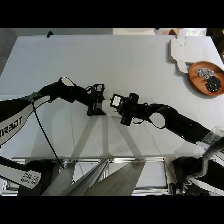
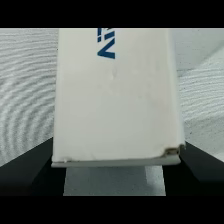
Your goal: Fold the box and place the chain.
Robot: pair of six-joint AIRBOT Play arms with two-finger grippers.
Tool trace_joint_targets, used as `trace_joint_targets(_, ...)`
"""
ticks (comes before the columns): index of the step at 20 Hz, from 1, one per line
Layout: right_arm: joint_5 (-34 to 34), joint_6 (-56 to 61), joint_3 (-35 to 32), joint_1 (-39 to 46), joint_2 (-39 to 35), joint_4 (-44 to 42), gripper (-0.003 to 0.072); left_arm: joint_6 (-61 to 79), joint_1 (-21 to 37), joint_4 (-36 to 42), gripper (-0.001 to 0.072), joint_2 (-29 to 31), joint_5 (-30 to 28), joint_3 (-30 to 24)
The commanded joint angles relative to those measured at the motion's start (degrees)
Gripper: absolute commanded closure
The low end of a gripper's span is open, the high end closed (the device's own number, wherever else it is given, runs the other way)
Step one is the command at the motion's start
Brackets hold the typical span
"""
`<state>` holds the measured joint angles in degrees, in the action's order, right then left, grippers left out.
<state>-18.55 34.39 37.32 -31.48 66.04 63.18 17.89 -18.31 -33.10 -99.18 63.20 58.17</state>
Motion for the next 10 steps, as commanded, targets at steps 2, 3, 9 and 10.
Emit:
trace_joint_targets(2,-1.6,0.0,0.0,-0.1,0.6,0.0,0.054,-0.2,0.0,0.1,0.0329,0.0,0.0,0.0)
trace_joint_targets(3,-1.6,0.0,0.0,-0.1,0.7,0.0,0.054,-0.2,0.0,0.1,0.0329,0.0,0.0,0.0)
trace_joint_targets(9,-0.4,0.0,0.0,-0.1,0.6,-0.1,0.0639,-0.2,0.0,0.1,0.0329,0.0,0.0,0.0)
trace_joint_targets(10,-0.3,0.0,0.0,-0.1,0.6,-0.2,0.0633,-0.2,0.0,0.1,0.0329,0.0,0.0,0.0)
